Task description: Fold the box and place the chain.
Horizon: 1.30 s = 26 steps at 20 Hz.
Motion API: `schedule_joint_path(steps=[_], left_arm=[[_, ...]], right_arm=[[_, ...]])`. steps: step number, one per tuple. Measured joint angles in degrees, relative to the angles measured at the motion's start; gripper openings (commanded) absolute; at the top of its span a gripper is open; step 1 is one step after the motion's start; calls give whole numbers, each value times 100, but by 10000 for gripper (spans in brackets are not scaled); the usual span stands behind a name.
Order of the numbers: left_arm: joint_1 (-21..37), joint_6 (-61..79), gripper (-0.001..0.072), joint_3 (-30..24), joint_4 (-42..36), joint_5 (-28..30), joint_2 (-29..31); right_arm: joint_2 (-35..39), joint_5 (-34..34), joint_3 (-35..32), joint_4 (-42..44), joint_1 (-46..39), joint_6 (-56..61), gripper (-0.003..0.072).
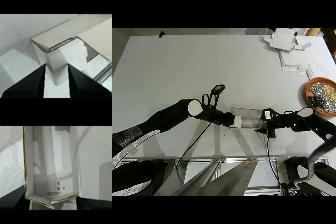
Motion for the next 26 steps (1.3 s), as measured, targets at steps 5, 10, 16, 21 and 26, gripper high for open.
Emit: schedule_joint_path(steps=[5, 10, 16, 21, 26], left_arm=[[-219, -667, 313, 330, 577, -103, -249], [-361, -1338, 313, 704, 1150, -363, -476], [-433, -1967, 307, 1196, 1740, -802, -664], [-555, -2455, 307, 1808, 2258, -1512, -1080], [-702, -2898, 269, 2168, 2516, -1843, -1449]], right_arm=[[0, 0, 0, 0, 0, 0, 397], [0, 2, 0, 0, 0, 0, 397], [0, 2, 0, 0, 0, 0, 397], [0, 0, 0, 0, 0, 0, 397], [0, 0, 0, 0, 0, 0, 397]])
